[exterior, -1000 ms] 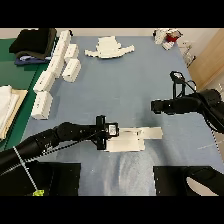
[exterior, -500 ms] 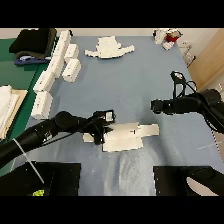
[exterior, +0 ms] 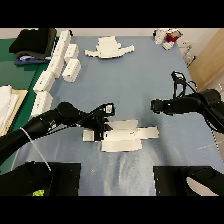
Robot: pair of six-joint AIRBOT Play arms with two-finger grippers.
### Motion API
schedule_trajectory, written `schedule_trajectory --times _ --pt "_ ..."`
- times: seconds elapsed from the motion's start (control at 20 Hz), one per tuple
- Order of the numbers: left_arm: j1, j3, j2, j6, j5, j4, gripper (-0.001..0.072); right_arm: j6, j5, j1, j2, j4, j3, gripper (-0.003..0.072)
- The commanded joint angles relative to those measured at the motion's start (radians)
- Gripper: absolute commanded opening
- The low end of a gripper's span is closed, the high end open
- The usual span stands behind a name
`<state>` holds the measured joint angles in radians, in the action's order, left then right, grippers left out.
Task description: Fold the box.
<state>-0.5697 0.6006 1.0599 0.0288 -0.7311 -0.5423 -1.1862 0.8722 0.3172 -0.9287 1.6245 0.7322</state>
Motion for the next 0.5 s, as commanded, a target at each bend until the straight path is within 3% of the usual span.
schedule_trajectory --times 0.0,0.45 --pt "0.003 0.014 0.015 0.017 -0.032 0.002 0.0011 0.001 0.0 0.001 -0.001 0.0 0.001 0.0369" --pt "0.004 0.047 0.018 0.009 -0.064 -0.004 0.001 0.001 0.0 0.001 -0.001 0.015 0.001 0.0368"
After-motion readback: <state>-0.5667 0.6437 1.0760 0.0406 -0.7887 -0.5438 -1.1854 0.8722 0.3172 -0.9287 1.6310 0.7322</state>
